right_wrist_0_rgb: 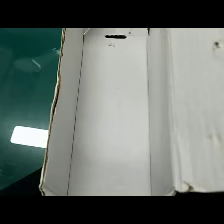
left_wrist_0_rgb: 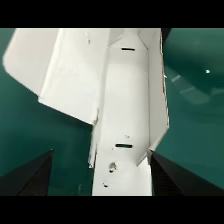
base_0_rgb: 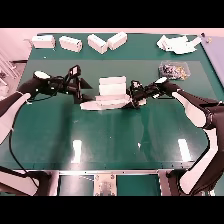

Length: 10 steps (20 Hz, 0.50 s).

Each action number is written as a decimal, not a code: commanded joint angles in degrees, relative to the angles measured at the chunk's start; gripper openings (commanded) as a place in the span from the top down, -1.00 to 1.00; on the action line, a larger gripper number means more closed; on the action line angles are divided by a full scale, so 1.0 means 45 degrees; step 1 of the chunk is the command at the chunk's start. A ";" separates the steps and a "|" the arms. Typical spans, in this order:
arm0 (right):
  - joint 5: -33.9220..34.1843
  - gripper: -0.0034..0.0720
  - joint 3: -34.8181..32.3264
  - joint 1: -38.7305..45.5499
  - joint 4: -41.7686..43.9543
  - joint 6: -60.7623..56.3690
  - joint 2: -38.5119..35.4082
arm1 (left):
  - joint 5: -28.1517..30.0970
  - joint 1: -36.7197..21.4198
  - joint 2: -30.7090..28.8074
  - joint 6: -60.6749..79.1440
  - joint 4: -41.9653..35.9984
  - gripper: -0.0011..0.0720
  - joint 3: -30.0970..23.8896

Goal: Fold the box and place the chain.

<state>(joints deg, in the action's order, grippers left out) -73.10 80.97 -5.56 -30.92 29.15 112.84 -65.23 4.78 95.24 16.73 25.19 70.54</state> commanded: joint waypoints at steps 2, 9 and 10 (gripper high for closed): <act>0.0000 -0.58 0.0005 0.0000 0.0000 -0.0005 0.0000 | 0.0058 0.0325 0.0481 -0.0593 0.0121 -0.82 -0.0160; 0.0000 -0.58 0.0005 0.0000 0.0000 0.0000 0.0000 | 0.1515 0.1083 0.0845 -0.1851 0.1132 -0.82 -0.0160; 0.0000 -0.58 0.0005 0.0000 0.0000 -0.0005 0.0000 | 0.1642 0.1083 0.0845 -0.1851 0.1161 -0.82 -0.0160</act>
<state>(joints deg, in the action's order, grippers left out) -73.08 80.97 -5.56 -30.92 29.15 112.84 -59.94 9.19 98.74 9.45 29.10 69.84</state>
